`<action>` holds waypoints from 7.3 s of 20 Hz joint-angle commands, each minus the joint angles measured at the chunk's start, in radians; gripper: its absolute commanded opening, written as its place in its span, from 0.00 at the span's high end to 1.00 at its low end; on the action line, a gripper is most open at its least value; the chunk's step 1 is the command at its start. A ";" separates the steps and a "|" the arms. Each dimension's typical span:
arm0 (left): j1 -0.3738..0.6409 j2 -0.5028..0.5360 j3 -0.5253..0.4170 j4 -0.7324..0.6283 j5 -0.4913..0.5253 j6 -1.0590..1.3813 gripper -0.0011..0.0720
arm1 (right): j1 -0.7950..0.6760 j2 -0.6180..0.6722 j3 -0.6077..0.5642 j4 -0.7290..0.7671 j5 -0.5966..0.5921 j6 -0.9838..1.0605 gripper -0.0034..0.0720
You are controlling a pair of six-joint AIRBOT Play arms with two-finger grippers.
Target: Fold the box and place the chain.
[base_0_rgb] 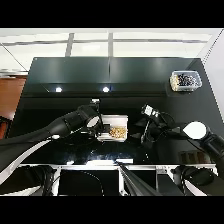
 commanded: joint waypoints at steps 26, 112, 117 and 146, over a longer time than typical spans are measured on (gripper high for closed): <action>0.000 -0.002 0.000 0.000 0.000 0.000 0.94 | 0.075 -0.325 0.047 0.130 -0.096 -0.492 0.89; 0.506 0.166 -0.402 -0.968 0.139 2.673 0.02 | -0.361 0.061 0.145 0.145 0.146 0.346 0.15; 0.505 0.166 -0.407 -0.938 0.147 2.641 0.02 | -0.361 0.061 0.145 0.145 0.146 0.346 0.15; 0.413 0.179 -0.427 -0.947 0.266 2.489 0.02 | -0.361 0.061 0.145 0.144 0.131 0.354 0.15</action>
